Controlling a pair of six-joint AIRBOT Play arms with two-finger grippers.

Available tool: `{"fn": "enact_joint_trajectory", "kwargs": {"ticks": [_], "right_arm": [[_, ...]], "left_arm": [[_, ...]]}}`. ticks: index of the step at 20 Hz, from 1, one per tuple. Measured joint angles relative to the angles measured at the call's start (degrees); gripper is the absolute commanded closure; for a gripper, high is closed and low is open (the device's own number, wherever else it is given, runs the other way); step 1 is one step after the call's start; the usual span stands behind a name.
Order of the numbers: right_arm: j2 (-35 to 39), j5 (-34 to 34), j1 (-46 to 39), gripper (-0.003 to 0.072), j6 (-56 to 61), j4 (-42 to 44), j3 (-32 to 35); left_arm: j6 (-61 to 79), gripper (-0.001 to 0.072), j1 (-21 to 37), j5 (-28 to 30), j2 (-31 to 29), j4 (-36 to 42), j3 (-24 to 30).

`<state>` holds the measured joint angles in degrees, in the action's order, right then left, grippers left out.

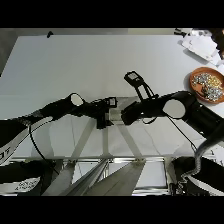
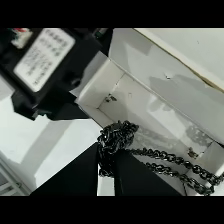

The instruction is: Fold the box and place the chain.

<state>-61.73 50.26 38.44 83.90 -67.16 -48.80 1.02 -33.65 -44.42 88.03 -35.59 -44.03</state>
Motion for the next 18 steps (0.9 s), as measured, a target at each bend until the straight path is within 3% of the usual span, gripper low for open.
{"fn": "enact_joint_trajectory", "kwargs": {"ticks": [11,13,18], "right_arm": [[-11.5,-2.9,0.2,0.0670,0.3,2.0,0.0],[-11.9,-4.1,-0.2,0.0569,0.3,2.9,0.0],[-12.2,-5.6,-1.8,0.0546,1.2,3.8,0.0]], "left_arm": [[0.0,0.0376,0.0,0.0,0.0,0.0,0.0],[0.0,0.0376,0.0,0.0,0.0,0.0,0.0],[0.0,0.0376,0.0,0.0,0.0,0.0,0.0]]}}
